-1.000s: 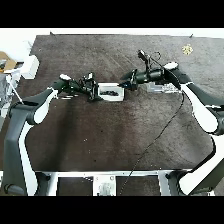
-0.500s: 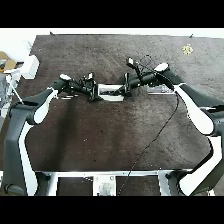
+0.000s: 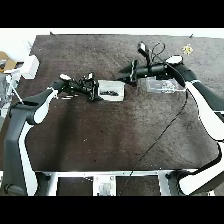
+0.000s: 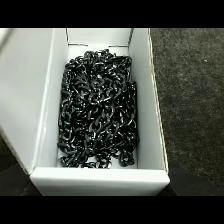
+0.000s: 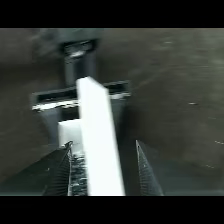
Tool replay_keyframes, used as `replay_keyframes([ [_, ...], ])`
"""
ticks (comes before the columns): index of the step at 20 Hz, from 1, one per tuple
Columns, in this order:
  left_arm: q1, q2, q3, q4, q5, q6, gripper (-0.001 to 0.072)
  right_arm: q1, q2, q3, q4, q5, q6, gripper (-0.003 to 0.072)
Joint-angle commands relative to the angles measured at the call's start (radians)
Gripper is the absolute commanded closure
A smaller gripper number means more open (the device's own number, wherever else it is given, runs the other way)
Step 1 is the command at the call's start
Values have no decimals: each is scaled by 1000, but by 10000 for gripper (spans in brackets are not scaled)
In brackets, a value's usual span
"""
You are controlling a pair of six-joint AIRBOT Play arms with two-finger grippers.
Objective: Fold the box and place the chain.
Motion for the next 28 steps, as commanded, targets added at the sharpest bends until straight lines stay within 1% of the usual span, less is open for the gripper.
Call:
replay_keyframes([
  [1,-1,1,0,0,0,0,547,-9,10,2,24,-147,53,319],
  [3,-1,1,0,0,0,0,547,-9,-15,2,23,-161,79,322],
  [5,-1,1,0,0,0,0,547,-9,-50,2,7,-132,90,320],
  [6,-1,1,0,0,0,0,547,-9,-63,2,-6,-106,88,320],
  [8,-1,1,0,0,0,0,547,-9,-84,1,-17,-6,48,318],
  [9,-1,1,0,0,0,0,547,-8,-91,1,-25,24,49,319],
  [11,-1,1,0,0,0,0,547,-4,-106,1,-68,47,49,319],
  [14,-1,1,0,0,0,0,547,3,-116,0,-72,118,26,318],
  [15,0,1,0,0,0,0,547,9,-116,0,-75,124,25,318],
  [18,-1,1,0,0,0,0,547,40,-122,0,-132,124,13,317],
  [20,-1,1,0,0,0,0,547,62,-138,0,-136,119,5,317],
  [22,-1,1,0,0,0,0,547,77,-146,0,-140,85,2,316],
  [24,-1,1,0,0,0,0,547,81,-146,0,-139,53,2,228],
  [27,-1,1,0,0,0,0,547,83,-146,0,-140,37,-3,229],
  [28,-1,1,0,0,0,0,547,83,-146,0,-147,8,-5,229],
])
